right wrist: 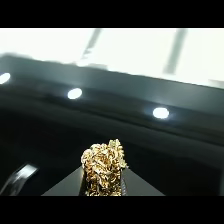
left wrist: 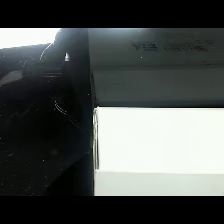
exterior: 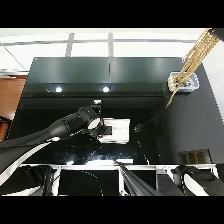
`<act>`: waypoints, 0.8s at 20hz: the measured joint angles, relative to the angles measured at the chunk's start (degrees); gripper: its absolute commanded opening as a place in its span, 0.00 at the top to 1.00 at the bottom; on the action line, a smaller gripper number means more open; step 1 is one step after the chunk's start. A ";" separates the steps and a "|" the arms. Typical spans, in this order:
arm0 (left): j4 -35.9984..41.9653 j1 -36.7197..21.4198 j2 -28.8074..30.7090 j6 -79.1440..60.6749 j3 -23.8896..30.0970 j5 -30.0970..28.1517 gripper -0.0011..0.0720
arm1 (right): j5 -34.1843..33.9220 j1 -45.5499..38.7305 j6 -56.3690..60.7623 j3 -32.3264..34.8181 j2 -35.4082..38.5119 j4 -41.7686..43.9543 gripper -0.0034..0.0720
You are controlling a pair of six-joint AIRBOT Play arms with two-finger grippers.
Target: Fold the box and place the chain.
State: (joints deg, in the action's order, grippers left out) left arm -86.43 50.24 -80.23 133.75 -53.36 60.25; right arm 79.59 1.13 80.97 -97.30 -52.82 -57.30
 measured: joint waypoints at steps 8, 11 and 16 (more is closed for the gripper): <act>0.11 0.00 0.02 0.00 0.00 0.00 0.94 | 6.10 12.66 -0.42 5.11 1.95 4.42 0.94; 0.11 0.00 0.02 0.00 0.00 0.00 0.94 | 5.90 16.44 -0.42 8.90 2.01 5.97 0.94; 0.13 0.00 0.02 0.02 0.00 0.00 0.94 | 4.68 19.12 -0.46 13.88 1.99 7.08 0.94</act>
